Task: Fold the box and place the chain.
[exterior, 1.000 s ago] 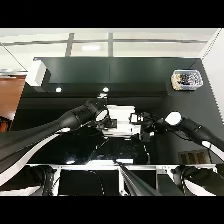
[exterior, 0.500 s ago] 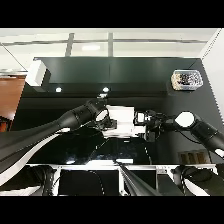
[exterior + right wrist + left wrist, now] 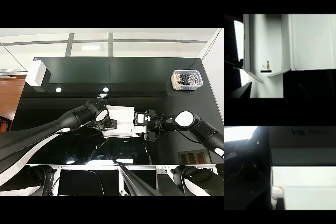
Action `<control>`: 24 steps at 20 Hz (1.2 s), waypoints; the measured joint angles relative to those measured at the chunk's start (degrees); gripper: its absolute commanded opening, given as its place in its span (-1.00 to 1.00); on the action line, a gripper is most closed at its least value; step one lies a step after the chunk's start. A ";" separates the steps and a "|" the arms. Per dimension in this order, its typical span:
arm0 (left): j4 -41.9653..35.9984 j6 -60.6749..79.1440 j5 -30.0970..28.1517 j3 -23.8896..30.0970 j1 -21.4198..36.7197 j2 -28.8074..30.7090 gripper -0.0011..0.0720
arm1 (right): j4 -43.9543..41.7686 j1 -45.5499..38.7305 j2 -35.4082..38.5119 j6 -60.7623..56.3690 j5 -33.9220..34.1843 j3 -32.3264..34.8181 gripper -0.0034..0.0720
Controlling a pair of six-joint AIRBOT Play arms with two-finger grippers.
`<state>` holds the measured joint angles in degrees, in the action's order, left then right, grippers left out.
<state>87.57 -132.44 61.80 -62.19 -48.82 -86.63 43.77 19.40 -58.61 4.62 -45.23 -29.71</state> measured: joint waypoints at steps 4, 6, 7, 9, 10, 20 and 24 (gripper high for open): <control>0.00 0.00 0.11 0.00 0.00 0.00 -0.90 | -0.15 1.31 -1.49 2.97 -0.50 0.00 0.52; 0.00 0.02 0.13 0.00 0.00 0.00 -0.90 | -0.22 2.36 -2.29 3.76 -0.63 0.00 0.43; 0.00 0.02 0.13 0.00 0.00 0.00 -0.90 | -0.22 2.69 -2.64 4.07 -0.42 0.00 -0.14; 0.00 0.02 0.15 0.00 0.00 0.00 -0.90 | -0.35 3.10 -3.06 4.15 0.13 0.00 -0.27; 0.00 0.02 0.17 0.00 0.00 0.00 -0.90 | -0.85 3.26 -3.19 4.15 0.33 0.00 -0.28; 0.02 0.02 0.28 0.00 0.00 0.00 -0.90 | -8.59 3.61 -4.55 1.68 2.03 0.00 -0.28; 0.04 -0.04 0.15 0.00 0.00 0.00 -0.90 | -11.93 3.61 -6.67 1.33 3.50 0.00 -0.20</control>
